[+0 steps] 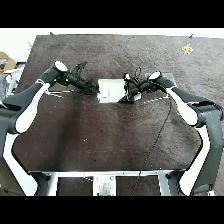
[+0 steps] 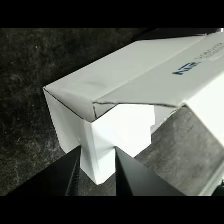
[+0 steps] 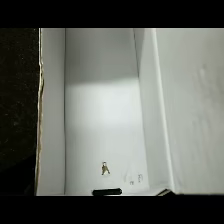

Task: Fold the box and place the chain.

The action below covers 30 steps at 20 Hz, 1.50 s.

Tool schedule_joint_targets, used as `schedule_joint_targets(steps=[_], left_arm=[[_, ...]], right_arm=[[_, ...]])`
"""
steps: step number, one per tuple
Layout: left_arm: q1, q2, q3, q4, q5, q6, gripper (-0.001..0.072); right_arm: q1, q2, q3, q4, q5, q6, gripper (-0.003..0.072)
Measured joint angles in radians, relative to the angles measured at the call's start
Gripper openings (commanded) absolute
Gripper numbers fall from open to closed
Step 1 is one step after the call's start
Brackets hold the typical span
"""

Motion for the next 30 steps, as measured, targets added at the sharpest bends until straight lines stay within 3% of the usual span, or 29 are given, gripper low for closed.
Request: schedule_joint_targets(steps=[2,4,12,16,18,25,30], left_arm=[[-0.021,0.0,0.018,0.042,0.015,-0.034,0.0234],[-0.037,0.0,0.029,0.075,0.029,-0.059,0.0294],[-0.068,0.0,0.062,0.154,0.052,-0.123,0.0307],[-0.113,0.0,0.101,0.3,0.042,-0.229,0.0314],[-0.138,0.0,0.119,0.373,0.043,-0.286,0.0396],[-0.217,-0.01,0.147,0.547,0.046,-0.477,0.0393],[-0.287,-0.084,0.283,0.719,-0.066,-0.65,0.039]], right_arm=[[0.0,0.0,0.0,0.0,0.0,0.0,0.0509],[0.0,0.0,0.0,0.0,0.0,0.0,0.0509],[0.0,0.0,0.0,0.0,0.0,0.0,0.0509],[0.0,0.0,0.0,0.0,0.0,0.0,0.0509],[0.0,0.0,0.0,0.0,0.0,0.0,0.0509],[0.0,0.0,0.0,0.0,0.0,0.0,0.0509],[0.0,0.0,0.0,0.0,0.0,0.0,0.0509]])
